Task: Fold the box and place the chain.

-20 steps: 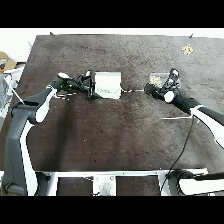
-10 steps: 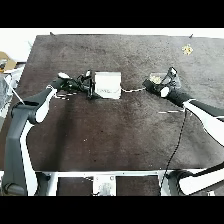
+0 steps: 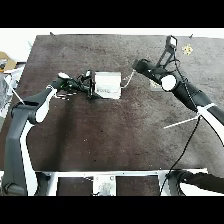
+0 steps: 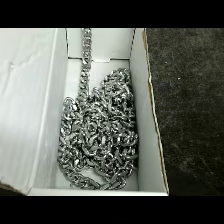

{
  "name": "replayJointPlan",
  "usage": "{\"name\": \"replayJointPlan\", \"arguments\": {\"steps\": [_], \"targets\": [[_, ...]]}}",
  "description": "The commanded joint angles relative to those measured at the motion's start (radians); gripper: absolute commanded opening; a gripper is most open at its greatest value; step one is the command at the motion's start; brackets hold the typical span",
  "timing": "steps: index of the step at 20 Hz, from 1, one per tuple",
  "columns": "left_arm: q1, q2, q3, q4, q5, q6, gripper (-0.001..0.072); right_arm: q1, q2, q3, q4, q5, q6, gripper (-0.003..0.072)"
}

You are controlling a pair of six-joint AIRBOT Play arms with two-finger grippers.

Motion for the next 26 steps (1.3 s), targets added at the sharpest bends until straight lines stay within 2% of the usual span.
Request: {"name": "replayJointPlan", "arguments": {"steps": [1,3,7,12,13,14,15,16,17,19,21,22,23,24,26], "targets": [[0.000,0.000,0.000,0.000,0.001,0.000,0.0130,0.097,0.026,0.059,-0.034,-0.046,-0.020,0.0000],[0.000,0.000,0.000,0.000,0.000,0.000,0.0130,0.145,0.026,0.068,-0.044,-0.098,-0.020,0.0000],[0.000,0.000,0.000,0.000,0.000,0.000,0.0130,0.209,-0.058,0.067,-0.044,-0.103,-0.020,0.0000],[0.000,0.000,0.000,0.000,0.000,0.000,0.0130,0.223,-0.247,0.067,-0.044,-0.012,-0.020,0.0001],[0.000,0.000,0.000,0.000,0.000,0.000,0.0130,0.214,-0.270,0.067,-0.044,0.010,-0.020,0.0035],[0.000,0.000,0.000,0.000,0.000,0.000,0.0130,0.202,-0.277,0.067,-0.044,0.027,-0.020,0.0244],[0.000,0.000,0.000,0.000,0.000,0.000,0.0129,0.187,-0.269,0.067,-0.061,0.037,-0.021,0.0363],[0.000,0.000,0.000,0.000,0.000,0.000,0.0130,0.172,-0.250,0.068,-0.087,0.035,-0.021,0.0248],[0.000,0.000,0.000,0.000,0.000,0.000,0.0130,0.154,-0.220,0.078,-0.125,0.044,-0.023,0.0197],[0.000,0.000,0.000,0.000,0.000,0.000,0.0129,0.105,-0.164,0.162,-0.164,0.158,-0.117,0.0197],[0.000,0.000,0.000,0.000,0.000,0.000,0.0130,0.046,-0.160,0.290,-0.150,0.270,-0.306,0.0196],[0.000,0.000,0.000,0.000,0.000,0.000,0.0130,0.012,-0.176,0.346,-0.108,0.317,-0.406,0.0196],[0.000,0.000,0.000,0.000,0.000,0.000,0.0129,-0.034,-0.208,0.411,-0.016,0.383,-0.511,0.0159],[0.000,0.000,0.000,0.000,0.001,0.000,0.0129,-0.080,-0.250,0.472,0.106,0.454,-0.626,0.0136],[0.000,0.000,0.000,0.000,0.000,0.000,0.0130,-0.180,-0.362,0.591,0.392,0.636,-0.870,0.0137]]}}
